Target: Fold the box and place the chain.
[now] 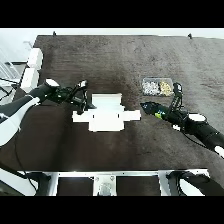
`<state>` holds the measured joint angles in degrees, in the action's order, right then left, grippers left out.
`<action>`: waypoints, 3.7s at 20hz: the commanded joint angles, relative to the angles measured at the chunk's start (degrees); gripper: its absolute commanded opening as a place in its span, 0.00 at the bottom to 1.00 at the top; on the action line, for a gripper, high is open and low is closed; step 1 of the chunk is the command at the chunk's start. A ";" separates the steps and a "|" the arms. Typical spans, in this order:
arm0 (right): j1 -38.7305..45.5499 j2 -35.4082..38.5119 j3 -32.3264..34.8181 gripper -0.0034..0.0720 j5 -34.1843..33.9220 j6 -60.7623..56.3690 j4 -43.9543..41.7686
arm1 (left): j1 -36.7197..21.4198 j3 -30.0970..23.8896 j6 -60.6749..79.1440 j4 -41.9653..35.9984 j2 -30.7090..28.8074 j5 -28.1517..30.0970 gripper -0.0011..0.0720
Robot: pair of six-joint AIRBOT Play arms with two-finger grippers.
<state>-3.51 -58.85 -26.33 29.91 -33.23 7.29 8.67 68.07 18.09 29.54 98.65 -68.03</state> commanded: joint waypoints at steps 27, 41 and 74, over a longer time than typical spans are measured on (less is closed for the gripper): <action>0.02 0.17 0.04 0.45 -0.59 2.43 -0.26 | 1.29 -0.87 -0.02 0.61 -0.59 2.56 0.03; 0.02 0.17 0.04 0.45 -0.55 2.43 -0.28 | 2.64 -0.87 4.68 2.84 -0.90 5.49 0.03; 0.02 0.17 0.04 0.45 -0.50 2.43 -0.26 | 4.92 -1.29 -2.01 7.61 -1.07 9.09 0.03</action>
<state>-3.49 -58.70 -26.33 29.36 -30.79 7.03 12.67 66.74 16.78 34.24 97.60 -59.42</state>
